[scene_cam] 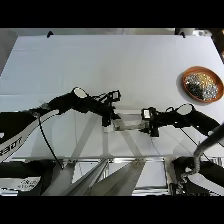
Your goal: Fold the box and place the chain.
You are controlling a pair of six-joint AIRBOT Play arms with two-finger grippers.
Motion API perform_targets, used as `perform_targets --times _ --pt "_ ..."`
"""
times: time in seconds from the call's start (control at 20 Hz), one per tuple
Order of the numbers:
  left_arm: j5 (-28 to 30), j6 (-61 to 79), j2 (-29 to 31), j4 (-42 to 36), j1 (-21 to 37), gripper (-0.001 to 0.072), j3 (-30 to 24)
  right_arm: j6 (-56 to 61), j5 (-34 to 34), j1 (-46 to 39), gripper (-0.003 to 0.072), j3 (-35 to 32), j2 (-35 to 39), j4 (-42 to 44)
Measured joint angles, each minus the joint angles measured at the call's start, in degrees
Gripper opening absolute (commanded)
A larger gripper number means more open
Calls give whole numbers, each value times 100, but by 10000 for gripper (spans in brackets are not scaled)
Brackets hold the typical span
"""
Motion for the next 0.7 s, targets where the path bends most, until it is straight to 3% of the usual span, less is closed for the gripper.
perform_targets --times 0.2,0.7 --pt "-2 0 0 2 0 11 0 0 -33 0 467 0 0 -9" --pt "-2 0 0 4 0 11 0 2 -81 2 469 -2 0 -2"
